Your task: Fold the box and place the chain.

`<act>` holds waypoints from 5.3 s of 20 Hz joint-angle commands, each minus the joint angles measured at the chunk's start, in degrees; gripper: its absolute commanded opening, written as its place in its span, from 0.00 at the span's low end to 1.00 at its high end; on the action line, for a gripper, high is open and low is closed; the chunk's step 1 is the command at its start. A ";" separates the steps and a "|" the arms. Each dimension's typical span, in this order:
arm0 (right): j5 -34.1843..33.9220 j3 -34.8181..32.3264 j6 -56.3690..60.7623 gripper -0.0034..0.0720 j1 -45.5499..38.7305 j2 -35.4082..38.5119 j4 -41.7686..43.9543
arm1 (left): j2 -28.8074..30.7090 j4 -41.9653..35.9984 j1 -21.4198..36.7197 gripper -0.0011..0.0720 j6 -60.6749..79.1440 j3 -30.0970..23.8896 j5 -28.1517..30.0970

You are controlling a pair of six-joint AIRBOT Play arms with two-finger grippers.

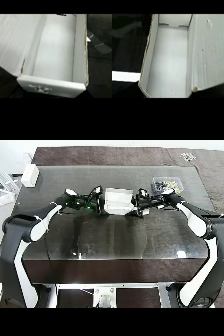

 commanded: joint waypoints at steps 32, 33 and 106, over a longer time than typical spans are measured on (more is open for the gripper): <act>0.00 0.02 0.02 0.82 0.04 0.00 0.00 | -0.20 -1.22 -0.04 0.68 2.43 -0.02 -2.32; 0.00 0.02 0.02 0.82 0.04 0.00 0.00 | -0.20 -1.22 -0.04 0.68 2.47 -0.02 -2.34; -4.68 12.79 27.32 0.05 2.80 4.68 -9.53 | -0.17 -1.70 -0.04 0.68 2.47 0.02 -2.38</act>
